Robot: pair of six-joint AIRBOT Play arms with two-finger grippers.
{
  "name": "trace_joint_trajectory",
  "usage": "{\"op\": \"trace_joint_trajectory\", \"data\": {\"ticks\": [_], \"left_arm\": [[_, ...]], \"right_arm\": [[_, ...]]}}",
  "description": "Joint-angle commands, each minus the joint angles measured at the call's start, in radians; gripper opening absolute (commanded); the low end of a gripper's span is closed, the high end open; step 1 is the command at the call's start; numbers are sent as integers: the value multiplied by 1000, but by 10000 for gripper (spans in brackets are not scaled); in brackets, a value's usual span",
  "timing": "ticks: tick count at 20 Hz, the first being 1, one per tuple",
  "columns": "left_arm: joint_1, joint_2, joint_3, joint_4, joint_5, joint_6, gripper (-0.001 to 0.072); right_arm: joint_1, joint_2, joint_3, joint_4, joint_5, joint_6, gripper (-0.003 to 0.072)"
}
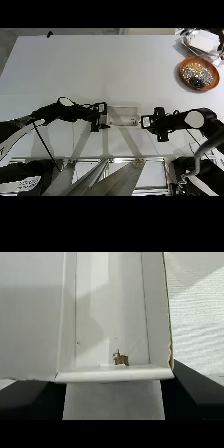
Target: Fold the box and place the chain.
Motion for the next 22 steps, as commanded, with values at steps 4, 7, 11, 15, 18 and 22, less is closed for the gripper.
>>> {"op": "trace_joint_trajectory", "data": {"ticks": [4, 7, 11, 15, 18, 22], "left_arm": [[1, 0, 0, 0, 0, 0, 88], [1, 0, 0, 0, 0, 0, 88], [1, 0, 0, 0, 0, 0, 88], [1, 0, 0, 1, 18, -26, 88], [1, 2, 0, 5, 42, -113, 88], [0, 2, 0, 4, 31, -136, 88]], "right_arm": [[0, 63, 1, 376, 13, -115, 8], [0, 51, 1, 594, -50, -227, 14], [0, -14, 1, 728, -206, -316, 11], [0, -182, 1, 929, -254, -389, 12], [0, -283, 1, 1039, -254, -482, 12], [0, -312, 1, 1048, -282, -509, 13]]}}
